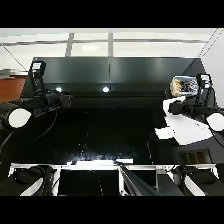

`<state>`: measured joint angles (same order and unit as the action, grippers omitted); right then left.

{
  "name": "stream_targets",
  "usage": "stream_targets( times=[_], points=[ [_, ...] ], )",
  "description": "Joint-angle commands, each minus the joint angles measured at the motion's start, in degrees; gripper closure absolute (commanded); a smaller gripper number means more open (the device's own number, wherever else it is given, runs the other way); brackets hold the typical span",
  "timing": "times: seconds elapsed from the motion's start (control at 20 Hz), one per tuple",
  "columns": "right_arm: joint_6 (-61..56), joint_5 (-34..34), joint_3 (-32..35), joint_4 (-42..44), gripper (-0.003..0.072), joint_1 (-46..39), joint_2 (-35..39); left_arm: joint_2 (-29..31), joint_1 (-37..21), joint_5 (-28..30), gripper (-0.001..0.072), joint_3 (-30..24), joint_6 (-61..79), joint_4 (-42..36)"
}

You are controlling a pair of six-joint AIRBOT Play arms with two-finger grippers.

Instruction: Fold the box and place the chain.

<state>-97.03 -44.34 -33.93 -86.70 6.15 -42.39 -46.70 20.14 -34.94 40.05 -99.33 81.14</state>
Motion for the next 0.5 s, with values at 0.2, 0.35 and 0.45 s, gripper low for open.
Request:
stream_targets(
  times=[0.2,0.35,0.45],
  points=[
    [-2.1,-0.6,-1.8,-11.3,-0.0034,-9.0,-1.6,-3.9,1.2,9.6,0.0004,0.0,-0.1,-5.8],
    [-2.3,1.1,-7.1,-11.6,-0.0034,-31.3,-6.7,-4.2,1.3,7.2,0.0005,0.0,-0.1,-6.7],
    [0.2,3.7,-9.8,-4.8,-0.0034,-46.1,-11.8,-4.2,1.3,7.1,0.0005,0.0,-0.1,-6.7]
  ],
)
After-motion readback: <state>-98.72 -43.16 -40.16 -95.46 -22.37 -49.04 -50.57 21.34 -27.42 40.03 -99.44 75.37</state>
